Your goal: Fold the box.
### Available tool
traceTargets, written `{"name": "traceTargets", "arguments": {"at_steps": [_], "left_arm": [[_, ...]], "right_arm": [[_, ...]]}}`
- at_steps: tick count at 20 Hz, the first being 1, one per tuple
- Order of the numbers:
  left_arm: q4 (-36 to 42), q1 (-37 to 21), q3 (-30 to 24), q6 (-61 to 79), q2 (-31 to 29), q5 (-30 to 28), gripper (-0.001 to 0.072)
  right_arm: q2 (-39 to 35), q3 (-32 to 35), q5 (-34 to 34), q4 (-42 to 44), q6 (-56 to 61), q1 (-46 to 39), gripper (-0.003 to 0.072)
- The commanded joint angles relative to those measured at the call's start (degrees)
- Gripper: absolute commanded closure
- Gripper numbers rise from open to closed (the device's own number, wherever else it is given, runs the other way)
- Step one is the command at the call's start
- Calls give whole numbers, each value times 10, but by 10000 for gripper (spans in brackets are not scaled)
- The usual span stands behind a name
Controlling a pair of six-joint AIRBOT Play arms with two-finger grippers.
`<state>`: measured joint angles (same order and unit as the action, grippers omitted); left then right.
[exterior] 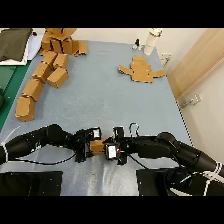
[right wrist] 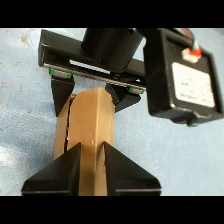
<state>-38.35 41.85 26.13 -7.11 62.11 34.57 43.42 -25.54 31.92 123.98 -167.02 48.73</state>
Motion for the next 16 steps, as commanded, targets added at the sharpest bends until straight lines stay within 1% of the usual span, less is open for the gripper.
{"name": "traceTargets", "arguments": {"at_steps": [1, 2, 3, 4, 9, 13, 14, 15, 16], "left_arm": [[0, 0, 0, 0, 0, 0, 178], [0, 0, 0, 0, 0, 0, 178], [0, 0, 0, 0, 0, 0, 178], [0, 0, 0, 0, 0, 0, 178], [0, 0, 0, 0, 0, 0, 178], [0, 0, 0, 0, 0, 0, 178], [0, 0, 0, 0, 0, 0, 178], [0, 0, 0, 0, 0, 0, 178], [0, 0, 0, 0, 0, 0, 178]], "right_arm": [[8, 0, 0, -7, 0, 0, 470], [15, 0, -2, -8, 0, 0, 472], [23, 0, -4, -8, 0, 0, 523], [30, 0, -5, -8, 0, 0, 531], [35, 0, 10, -5, 0, 0, 530], [21, 0, 46, -5, 1, 0, 518], [12, 0, 45, -6, 8, 0, 516], [-2, 0, 42, -6, 18, -1, 489], [-14, 0, 40, -6, 34, -2, 331]]}}
